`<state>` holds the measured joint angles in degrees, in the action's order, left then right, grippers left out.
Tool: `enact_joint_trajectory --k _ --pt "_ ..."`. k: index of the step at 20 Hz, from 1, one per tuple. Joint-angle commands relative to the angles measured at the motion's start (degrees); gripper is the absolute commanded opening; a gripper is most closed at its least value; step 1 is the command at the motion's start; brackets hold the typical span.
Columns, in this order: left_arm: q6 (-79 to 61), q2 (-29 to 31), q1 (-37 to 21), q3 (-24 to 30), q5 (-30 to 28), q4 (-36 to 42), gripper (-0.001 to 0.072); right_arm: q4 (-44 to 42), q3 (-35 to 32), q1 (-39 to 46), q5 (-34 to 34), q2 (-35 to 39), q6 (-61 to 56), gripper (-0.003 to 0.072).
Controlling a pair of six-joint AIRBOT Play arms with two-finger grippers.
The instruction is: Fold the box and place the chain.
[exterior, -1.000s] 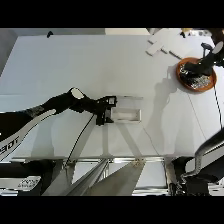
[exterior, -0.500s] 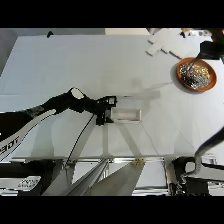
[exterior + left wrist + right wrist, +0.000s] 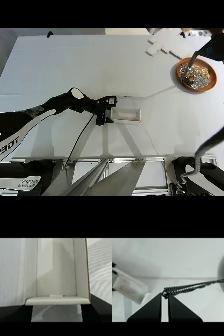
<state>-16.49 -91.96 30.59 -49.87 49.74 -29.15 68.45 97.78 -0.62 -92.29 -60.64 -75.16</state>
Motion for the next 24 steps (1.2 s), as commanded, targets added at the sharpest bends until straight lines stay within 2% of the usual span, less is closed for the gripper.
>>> enact_joint_trajectory --k 1,7,12,17,24 --pt "-0.02 0.02 -0.02 -0.02 0.0 -0.02 0.0326 -1.46 -0.22 -6.51 -1.09 4.68 -1.46 0.0021" --pt "-0.02 0.02 -0.02 0.0 0.0 -0.02 0.0326 -1.46 -0.24 -18.64 -1.44 5.33 -3.04 0.0021" --pt "-0.02 0.02 -0.02 -0.02 0.0 -0.02 0.0326 -1.11 -0.87 -28.35 0.79 5.53 -3.02 0.002" --pt "-0.02 0.02 -0.02 -0.02 0.0 -0.02 0.0326 3.02 -8.39 -31.76 4.07 6.82 -4.04 0.002" --pt "-0.02 0.02 -0.02 -0.02 0.0 -0.02 0.0326 2.08 -23.8 -31.76 14.97 8.61 -3.85 0.0021"
